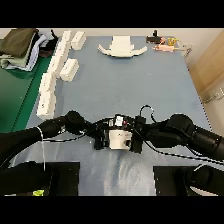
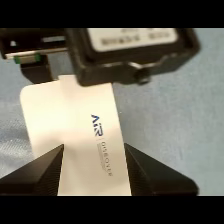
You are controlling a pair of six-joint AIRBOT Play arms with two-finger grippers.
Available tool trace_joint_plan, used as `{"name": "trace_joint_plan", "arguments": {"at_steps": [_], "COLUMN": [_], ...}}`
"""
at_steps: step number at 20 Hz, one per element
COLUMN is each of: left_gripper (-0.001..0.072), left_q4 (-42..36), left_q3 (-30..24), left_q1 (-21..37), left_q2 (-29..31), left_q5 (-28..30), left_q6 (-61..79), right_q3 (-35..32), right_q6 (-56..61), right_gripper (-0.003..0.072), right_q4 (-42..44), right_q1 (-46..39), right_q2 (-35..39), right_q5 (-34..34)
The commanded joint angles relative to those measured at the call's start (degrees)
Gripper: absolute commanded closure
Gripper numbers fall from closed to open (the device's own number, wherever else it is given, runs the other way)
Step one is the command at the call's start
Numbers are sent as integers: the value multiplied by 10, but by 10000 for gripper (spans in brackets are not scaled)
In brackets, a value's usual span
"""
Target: Fold the box.
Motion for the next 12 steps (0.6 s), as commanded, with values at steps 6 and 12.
{"name": "trace_joint_plan", "arguments": {"at_steps": [6,12], "left_gripper": [247,247], "left_q4": [0,0], "left_q3": [0,0], "left_q1": [0,0], "left_q2": [0,0], "left_q5": [0,0], "left_q6": [0,0], "right_q3": [0,3], "right_q6": [-71,-82], "right_gripper": [100,100], "right_q4": [26,5], "right_q1": [-1,0], "right_q2": [-31,-49], "right_q5": [12,28]}}
